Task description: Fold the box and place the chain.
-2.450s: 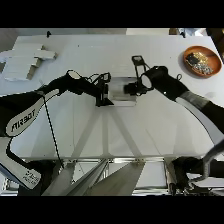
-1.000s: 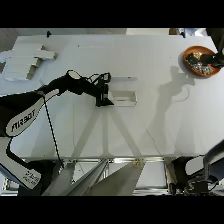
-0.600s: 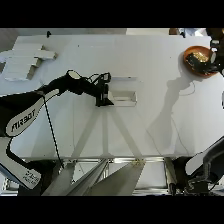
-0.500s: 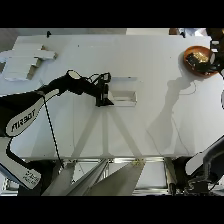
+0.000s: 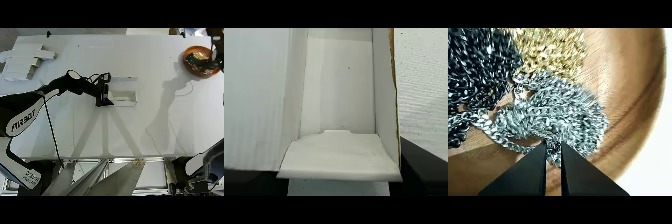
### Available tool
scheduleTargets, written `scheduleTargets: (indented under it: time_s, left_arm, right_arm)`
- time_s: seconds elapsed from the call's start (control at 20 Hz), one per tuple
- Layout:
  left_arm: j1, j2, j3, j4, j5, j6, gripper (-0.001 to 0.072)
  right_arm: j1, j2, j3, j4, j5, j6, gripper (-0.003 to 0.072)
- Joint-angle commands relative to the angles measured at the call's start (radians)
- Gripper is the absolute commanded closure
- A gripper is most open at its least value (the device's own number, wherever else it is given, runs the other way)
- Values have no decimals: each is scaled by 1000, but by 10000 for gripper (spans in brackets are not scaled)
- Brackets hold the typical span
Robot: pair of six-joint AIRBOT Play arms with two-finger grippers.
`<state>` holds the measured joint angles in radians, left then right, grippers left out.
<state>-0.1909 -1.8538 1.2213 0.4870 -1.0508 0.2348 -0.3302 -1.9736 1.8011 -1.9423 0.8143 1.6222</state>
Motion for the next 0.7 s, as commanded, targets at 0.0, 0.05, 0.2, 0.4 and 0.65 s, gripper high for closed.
scheduleTargets:
  time_s: [0.0,0.05,0.2,0.4,0.65]
  left_arm:
    - [0,0,0,0,0,0,234]
    - [0,0,0,0,0,0,234]
    - [0,0,0,0,0,0,234]
    - [0,0,0,0,0,0,234]
    - [0,0,0,0,0,0,234]
  right_arm:
    - [13,106,1,24,92,-5,675]
    - [17,134,1,43,152,-5,675]
    - [37,207,-26,113,266,-10,675]
    - [74,344,-202,152,256,-43,675]
    - [109,533,-503,237,210,-61,675]
